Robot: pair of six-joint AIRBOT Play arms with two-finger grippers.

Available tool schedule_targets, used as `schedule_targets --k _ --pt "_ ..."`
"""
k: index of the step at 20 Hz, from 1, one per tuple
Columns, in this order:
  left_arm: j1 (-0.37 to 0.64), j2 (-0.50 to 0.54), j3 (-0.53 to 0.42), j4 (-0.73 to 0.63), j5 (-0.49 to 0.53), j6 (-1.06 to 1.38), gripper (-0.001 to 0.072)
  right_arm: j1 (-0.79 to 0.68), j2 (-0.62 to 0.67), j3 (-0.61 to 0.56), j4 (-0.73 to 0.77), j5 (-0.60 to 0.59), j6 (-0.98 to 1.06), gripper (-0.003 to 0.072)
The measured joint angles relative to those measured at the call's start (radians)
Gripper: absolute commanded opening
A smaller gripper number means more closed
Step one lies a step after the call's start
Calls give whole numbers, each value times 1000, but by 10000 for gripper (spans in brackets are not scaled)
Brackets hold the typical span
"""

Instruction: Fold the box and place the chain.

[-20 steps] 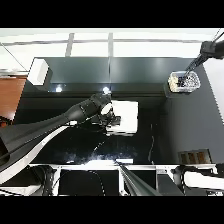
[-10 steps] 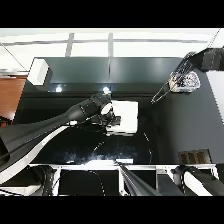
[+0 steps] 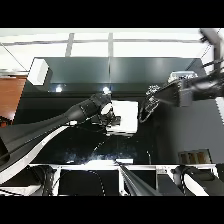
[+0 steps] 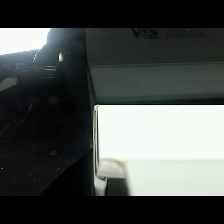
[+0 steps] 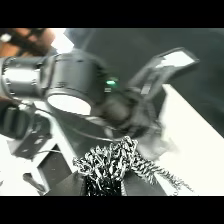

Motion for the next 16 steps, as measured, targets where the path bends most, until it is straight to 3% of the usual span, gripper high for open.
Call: schedule_targets --k 9,14,15,16 --pt "0 0 0 0 1 0 27 180 0 -281 -66 -317 54 10" --pt "0 0 0 0 1 0 26 205 -4 -369 -70 -397 69 15" --pt "0 0 0 0 2 0 26 214 -5 -376 -72 -407 71 100" --pt "0 0 0 0 2 0 26 222 -6 -381 -76 -421 76 300"
